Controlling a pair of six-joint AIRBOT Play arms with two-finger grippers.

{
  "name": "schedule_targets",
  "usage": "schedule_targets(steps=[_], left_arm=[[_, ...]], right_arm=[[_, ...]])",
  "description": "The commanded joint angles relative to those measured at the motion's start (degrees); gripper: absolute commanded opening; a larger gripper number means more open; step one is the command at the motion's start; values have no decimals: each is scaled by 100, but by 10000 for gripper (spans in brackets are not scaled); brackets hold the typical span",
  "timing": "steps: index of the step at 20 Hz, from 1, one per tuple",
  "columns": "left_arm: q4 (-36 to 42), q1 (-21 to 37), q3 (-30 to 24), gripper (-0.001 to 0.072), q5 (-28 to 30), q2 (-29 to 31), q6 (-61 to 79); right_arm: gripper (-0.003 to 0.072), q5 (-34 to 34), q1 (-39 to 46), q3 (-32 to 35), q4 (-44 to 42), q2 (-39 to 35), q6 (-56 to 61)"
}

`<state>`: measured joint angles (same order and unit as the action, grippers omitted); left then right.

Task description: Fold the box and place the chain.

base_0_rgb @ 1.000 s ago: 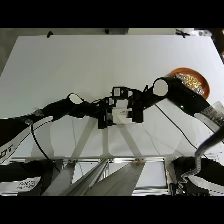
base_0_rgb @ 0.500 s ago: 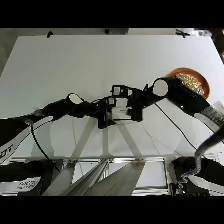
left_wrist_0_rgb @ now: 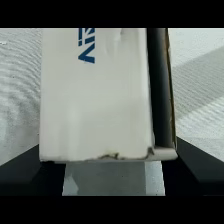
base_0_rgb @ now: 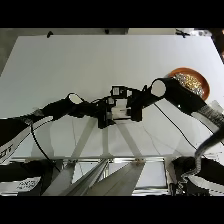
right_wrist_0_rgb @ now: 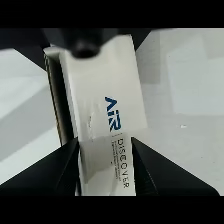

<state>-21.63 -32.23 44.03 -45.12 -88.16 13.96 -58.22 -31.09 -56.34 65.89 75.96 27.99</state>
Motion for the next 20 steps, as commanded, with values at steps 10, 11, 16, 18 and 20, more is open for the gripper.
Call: schedule_targets(steps=[10, 11, 16, 18, 20], left_arm=[[2, 0, -2, 366, -11, 4, -4], [2, 0, -2, 366, -11, 2, -4], [2, 0, -2, 366, -11, 2, -4], [2, 0, -2, 366, -11, 2, -4], [2, 0, -2, 366, -11, 2, -7]], right_arm=[[315, -122, 4, 118, 286, 17, 2], [315, -120, 4, 118, 310, 17, 2], [315, -129, 4, 118, 330, 11, 2], [316, -131, 4, 118, 332, 11, 2], [316, -129, 4, 118, 332, 11, 2]])
